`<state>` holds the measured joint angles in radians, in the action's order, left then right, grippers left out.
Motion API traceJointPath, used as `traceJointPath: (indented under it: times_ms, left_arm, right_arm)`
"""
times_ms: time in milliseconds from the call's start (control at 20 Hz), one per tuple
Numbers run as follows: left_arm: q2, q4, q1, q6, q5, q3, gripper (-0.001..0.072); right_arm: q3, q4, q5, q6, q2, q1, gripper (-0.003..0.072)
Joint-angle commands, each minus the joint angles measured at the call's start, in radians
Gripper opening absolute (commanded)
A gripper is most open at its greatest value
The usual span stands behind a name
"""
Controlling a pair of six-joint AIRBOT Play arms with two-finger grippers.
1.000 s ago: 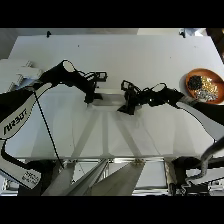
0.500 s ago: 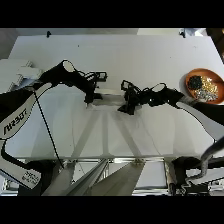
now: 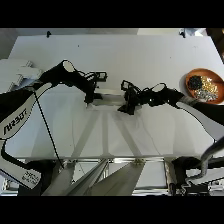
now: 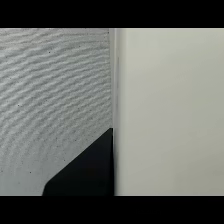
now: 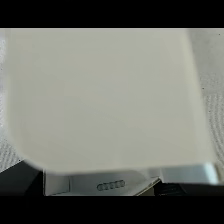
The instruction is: Fold the box and place the chain.
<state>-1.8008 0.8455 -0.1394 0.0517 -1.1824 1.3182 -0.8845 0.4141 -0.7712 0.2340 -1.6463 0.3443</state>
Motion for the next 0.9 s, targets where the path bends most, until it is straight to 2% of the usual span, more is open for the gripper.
traceJointPath:
  times_ms: [0,250,300,350,400,450,600,700,850]
  left_arm:
    - [0.0,0.0,0.001,0.0,0.0,0.0,0.0017]
    - [0.0,-0.003,0.0,0.0,0.0,0.0,0.0019]
    - [0.001,-0.008,0.0,0.0,0.001,0.0,0.0058]
    - [0.001,-0.008,0.0,0.0,0.0,0.0,0.0175]
    - [0.001,-0.007,0.001,0.0,0.0,0.0,0.035]
    - [0.001,-0.008,0.001,0.0,0.0,0.0,0.0443]
    - [0.006,-0.007,0.001,-0.001,-0.01,0.0,0.0462]
    - [0.018,-0.005,0.002,-0.013,-0.031,0.0,0.0522]
    - [0.053,0.051,0.003,-0.038,-0.081,0.0,0.0523]
  right_arm:
    - [0.0,0.0,0.001,0.0,0.001,-0.001,0.0337]
    - [0.0,0.0,0.001,0.0,0.001,-0.001,0.0337]
    - [0.0,0.0,0.001,0.0,0.001,-0.001,0.0337]
    - [0.0,0.0,0.001,0.0,0.001,-0.001,0.0337]
    - [0.0,0.0,0.001,0.0,0.001,-0.001,0.0337]
    - [0.0,0.0,0.001,0.0,0.001,-0.001,0.0337]
    - [0.0,0.0,0.001,0.0,0.001,-0.001,0.0337]
    - [0.0,0.0,0.001,0.0,0.001,-0.001,0.0337]
    - [0.0,0.0,0.001,0.0,0.001,-0.001,0.0337]
